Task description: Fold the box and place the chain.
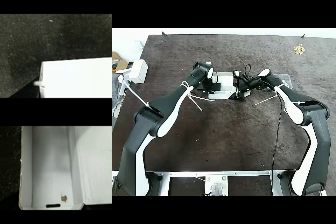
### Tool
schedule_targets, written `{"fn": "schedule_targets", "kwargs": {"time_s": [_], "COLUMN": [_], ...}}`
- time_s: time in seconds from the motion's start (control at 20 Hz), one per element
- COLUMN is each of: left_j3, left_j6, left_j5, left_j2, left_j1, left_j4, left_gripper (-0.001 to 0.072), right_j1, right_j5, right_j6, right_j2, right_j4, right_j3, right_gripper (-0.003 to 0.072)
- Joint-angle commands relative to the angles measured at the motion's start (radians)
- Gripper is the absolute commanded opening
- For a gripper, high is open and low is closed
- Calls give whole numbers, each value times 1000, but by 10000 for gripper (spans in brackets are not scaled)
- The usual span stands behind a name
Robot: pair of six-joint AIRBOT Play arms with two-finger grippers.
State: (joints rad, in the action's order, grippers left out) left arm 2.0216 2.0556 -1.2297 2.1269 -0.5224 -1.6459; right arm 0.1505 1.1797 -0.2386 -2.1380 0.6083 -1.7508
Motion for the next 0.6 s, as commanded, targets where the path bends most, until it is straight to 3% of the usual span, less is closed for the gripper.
{"fn": "schedule_targets", "kwargs": {"time_s": [0.0,0.05,0.4,0.45,0.5,0.55], "left_j3": [0,0,0,0,0,0], "left_j6": [64,65,47,30,16,-28], "left_j5": [15,14,17,19,18,13], "left_j2": [1,1,-2,-3,-6,-10], "left_j1": [0,0,0,0,0,0], "left_j4": [3,5,27,27,27,29], "left_gripper": [118,11,13,36,258,325], "right_j1": [0,0,0,0,0,0], "right_j5": [2,2,2,2,2,2], "right_j6": [0,0,0,0,0,0], "right_j2": [0,0,0,0,0,0], "right_j4": [1,1,1,1,1,1], "right_j3": [0,0,0,0,0,0], "right_gripper": [438,438,438,438,438,438]}}
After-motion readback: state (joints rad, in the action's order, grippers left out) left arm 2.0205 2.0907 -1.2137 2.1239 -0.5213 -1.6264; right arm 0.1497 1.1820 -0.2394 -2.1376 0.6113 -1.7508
